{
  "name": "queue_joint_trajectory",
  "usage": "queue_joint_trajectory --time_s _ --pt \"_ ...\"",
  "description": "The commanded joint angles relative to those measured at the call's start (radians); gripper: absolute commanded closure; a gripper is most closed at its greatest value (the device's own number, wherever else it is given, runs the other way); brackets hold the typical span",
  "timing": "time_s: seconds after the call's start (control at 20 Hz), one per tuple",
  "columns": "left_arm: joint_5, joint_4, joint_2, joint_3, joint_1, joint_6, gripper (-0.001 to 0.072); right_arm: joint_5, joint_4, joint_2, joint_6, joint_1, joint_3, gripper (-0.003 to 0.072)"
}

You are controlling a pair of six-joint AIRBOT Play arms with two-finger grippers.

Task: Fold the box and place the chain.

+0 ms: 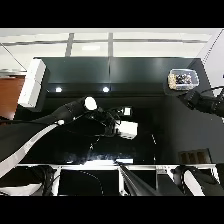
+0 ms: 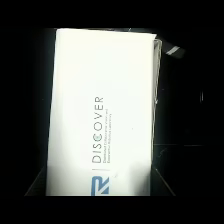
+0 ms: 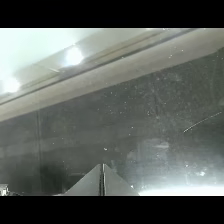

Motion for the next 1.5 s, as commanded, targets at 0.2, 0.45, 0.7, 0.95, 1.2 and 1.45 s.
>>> queue_joint_trajectory --time_s 0.2,0.45,0.7,0.95,1.2,1.45 --pt "-0.071 0.294 0.204 0.009 0.204 -0.548 0.0347 0.047 0.002 0.001 -0.004 -0.072 0.001 0.0658" --pt "-0.279 0.342 0.436 -0.134 0.671 -0.645 0.0347 0.063 0.003 0.001 -0.043 -0.082 0.001 0.0657" --pt "-0.425 0.385 0.551 -0.248 1.236 -0.757 0.0347 0.063 0.003 0.001 -0.074 -0.082 0.001 0.0657" --pt "-0.387 0.491 0.551 -0.248 1.436 -0.789 0.0346 0.064 0.003 0.001 -0.083 -0.082 0.001 0.0658" --pt "-0.129 0.520 0.545 -0.248 1.564 -0.797 0.0345 0.093 0.003 0.001 -0.082 -0.082 0.001 0.0658" --pt "-0.069 0.381 0.488 -0.249 1.557 -0.513 0.0345 0.105 0.050 0.001 -0.080 -0.082 0.001 0.0657"
